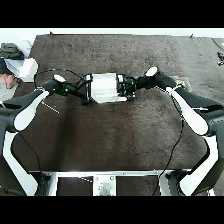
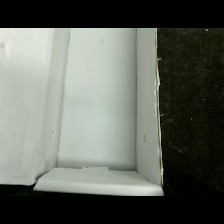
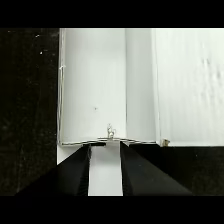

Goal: Fold the box and place the chain.

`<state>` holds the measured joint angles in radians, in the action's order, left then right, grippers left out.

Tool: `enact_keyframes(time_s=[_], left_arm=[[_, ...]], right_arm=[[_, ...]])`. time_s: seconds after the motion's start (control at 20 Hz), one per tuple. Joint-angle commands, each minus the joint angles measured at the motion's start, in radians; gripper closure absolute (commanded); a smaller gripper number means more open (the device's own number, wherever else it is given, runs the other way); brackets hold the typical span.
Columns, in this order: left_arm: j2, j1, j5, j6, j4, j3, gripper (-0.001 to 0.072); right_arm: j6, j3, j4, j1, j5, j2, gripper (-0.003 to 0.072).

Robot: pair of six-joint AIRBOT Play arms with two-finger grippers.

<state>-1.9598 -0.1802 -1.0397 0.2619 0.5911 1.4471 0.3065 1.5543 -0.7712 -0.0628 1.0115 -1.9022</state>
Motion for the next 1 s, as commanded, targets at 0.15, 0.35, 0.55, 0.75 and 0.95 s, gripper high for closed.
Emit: enact_keyframes(time_s=[0.15,0.35,0.55,0.75,0.95], left_arm=[[-0.001,0.000,0.000,0.000,0.000,0.000,0.0247],[-0.001,0.000,0.000,0.000,0.000,0.000,0.0247],[-0.001,0.000,0.000,0.000,0.000,0.000,0.0247],[-0.001,0.000,0.000,0.000,0.000,0.000,0.0247],[-0.001,0.000,0.000,0.000,0.000,0.000,0.0247]], right_arm=[[-0.015,0.000,0.017,-0.029,-0.006,-0.003,0.0443],[-0.014,0.000,0.047,-0.035,-0.010,-0.013,0.0442],[-0.014,0.000,0.046,-0.036,-0.006,-0.029,0.0442],[-0.011,0.000,0.053,-0.035,-0.009,-0.034,0.0315],[-0.011,0.000,0.050,-0.035,-0.010,-0.036,0.0102]])
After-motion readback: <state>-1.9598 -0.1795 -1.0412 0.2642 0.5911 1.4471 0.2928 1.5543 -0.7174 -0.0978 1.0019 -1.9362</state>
